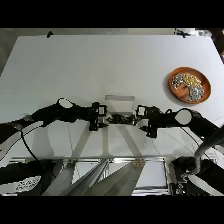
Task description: Fold the box and place the chain.
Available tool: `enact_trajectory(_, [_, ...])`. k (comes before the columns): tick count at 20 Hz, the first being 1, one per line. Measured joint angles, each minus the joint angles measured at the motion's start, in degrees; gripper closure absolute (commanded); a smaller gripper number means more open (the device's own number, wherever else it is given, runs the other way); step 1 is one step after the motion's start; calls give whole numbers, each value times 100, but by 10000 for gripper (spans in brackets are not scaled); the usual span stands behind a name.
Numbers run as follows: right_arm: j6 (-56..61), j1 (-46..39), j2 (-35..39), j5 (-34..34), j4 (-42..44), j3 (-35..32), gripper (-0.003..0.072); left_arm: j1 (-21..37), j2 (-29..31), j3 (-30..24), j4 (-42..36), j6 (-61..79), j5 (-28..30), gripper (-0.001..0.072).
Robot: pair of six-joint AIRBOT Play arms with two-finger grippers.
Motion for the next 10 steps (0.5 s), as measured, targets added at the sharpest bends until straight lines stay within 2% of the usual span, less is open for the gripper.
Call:
enact_trajectory(7, [-522,295,-509,-728,538,-57,206,0,0,0,-2,-2,0,500])
enact_trajectory(10, [-564,319,-581,-953,737,-59,255,0,0,0,-2,-2,0,500])
